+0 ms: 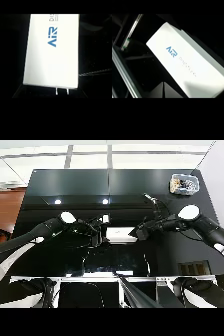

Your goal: Fold the box and place the chain.

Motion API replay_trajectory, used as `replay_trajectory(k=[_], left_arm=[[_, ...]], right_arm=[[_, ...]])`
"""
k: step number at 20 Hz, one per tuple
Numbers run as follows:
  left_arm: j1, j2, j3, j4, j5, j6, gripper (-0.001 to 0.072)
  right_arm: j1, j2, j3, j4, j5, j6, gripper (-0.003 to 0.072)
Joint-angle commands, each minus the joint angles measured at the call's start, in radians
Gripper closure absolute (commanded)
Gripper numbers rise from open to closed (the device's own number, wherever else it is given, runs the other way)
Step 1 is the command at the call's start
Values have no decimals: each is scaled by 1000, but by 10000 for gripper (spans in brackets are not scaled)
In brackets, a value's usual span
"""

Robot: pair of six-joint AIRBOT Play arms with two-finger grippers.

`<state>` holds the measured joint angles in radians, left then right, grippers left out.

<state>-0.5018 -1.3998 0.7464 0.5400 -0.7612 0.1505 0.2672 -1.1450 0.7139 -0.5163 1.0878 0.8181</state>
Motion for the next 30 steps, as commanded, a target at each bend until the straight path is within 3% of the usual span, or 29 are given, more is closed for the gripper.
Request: replay_trajectory(k=[1,6,13,16,20,21,22,27,30], left_arm=[[-1,-1,1,-3,1,0,272],[-1,-1,1,-2,3,0,271],[-1,-1,1,-2,3,0,272],[-1,0,2,-2,3,0,271],[1,13,22,2,-4,-2,260],[4,23,29,3,-12,-2,152],[9,34,33,5,-24,-10,-6],[19,130,79,113,-151,-130,-7],[-41,103,148,80,-56,-140,-5]], right_arm=[[-3,-100,-16,106,-55,58,679],[-3,-208,-16,26,-89,72,677],[-17,-179,3,21,-90,64,672],[-35,-138,55,22,-5,64,672],[-175,-31,129,-5,211,64,672],[-235,5,129,-44,257,65,672],[-296,38,129,-94,302,74,672],[-476,125,127,-174,366,110,672],[-476,124,123,-164,307,110,672]])
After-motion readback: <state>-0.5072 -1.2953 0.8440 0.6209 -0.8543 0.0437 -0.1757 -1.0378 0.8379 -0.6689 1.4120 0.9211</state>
